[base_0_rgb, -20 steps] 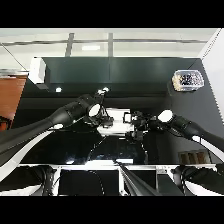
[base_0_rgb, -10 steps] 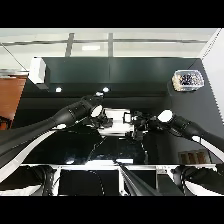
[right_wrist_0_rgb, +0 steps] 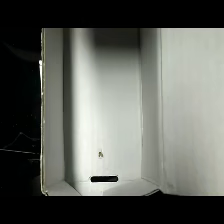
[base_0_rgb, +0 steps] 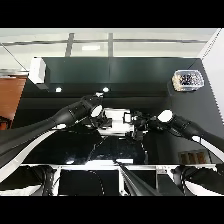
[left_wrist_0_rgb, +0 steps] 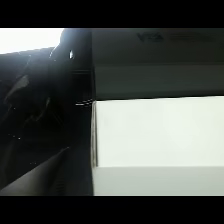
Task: Fold the box and place the chain.
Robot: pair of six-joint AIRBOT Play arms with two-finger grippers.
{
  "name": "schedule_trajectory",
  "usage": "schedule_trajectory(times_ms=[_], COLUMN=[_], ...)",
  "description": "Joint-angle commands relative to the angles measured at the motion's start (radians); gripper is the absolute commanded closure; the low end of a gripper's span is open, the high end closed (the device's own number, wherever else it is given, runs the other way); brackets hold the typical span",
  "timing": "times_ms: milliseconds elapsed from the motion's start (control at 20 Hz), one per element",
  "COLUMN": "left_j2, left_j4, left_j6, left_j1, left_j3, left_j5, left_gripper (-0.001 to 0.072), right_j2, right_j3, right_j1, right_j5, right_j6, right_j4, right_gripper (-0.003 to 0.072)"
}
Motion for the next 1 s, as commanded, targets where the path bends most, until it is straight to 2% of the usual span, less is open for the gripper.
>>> schedule_trajectory(times_ms=[0,100,150,400,450,500,550,750,900,950], left_j2=[-0.001,-0.001,-0.001,-0.001,-0.001,-0.001,-0.001,-0.001,-0.001,-0.001], left_j4=[0.018,0.018,0.018,0.014,0.014,0.014,0.015,0.014,0.014,0.014], left_j6=[-0.024,-0.024,-0.024,-0.023,-0.023,-0.023,-0.023,-0.023,-0.024,-0.024], left_j1=[0.001,0.001,0.001,0.001,0.001,0.001,0.001,0.001,0.000,0.000], left_j3=[0.001,0.001,0.001,0.001,0.001,0.001,0.001,0.001,0.001,0.001], left_j5=[-0.011,0.002,0.005,0.011,0.011,0.011,0.011,0.012,0.013,0.013], left_gripper=[0.0386,0.0559,0.0673,0.0682,0.0682,0.0682,0.0682,0.0682,0.0682,0.0682], right_j2=[-0.001,-0.001,-0.001,-0.001,0.000,0.002,0.011,0.096,0.129,0.129], right_j3=[0.000,0.000,0.000,0.000,0.000,0.000,0.000,0.000,0.000,0.000], right_j1=[0.001,0.001,0.001,0.001,0.001,0.000,0.000,-0.010,-0.011,-0.011], right_j5=[0.000,0.000,0.000,0.000,-0.002,-0.004,-0.004,0.017,0.054,0.062], right_j6=[0.000,0.001,0.001,0.006,0.033,0.055,0.068,0.161,0.159,0.158], right_j4=[0.001,0.001,0.000,-0.018,-0.037,-0.042,-0.055,-0.184,-0.191,-0.187], right_gripper=[0.0259,0.0259,0.0259,0.0259,0.0237,0.0034,-0.0032,-0.0028,-0.0026,0.0060])
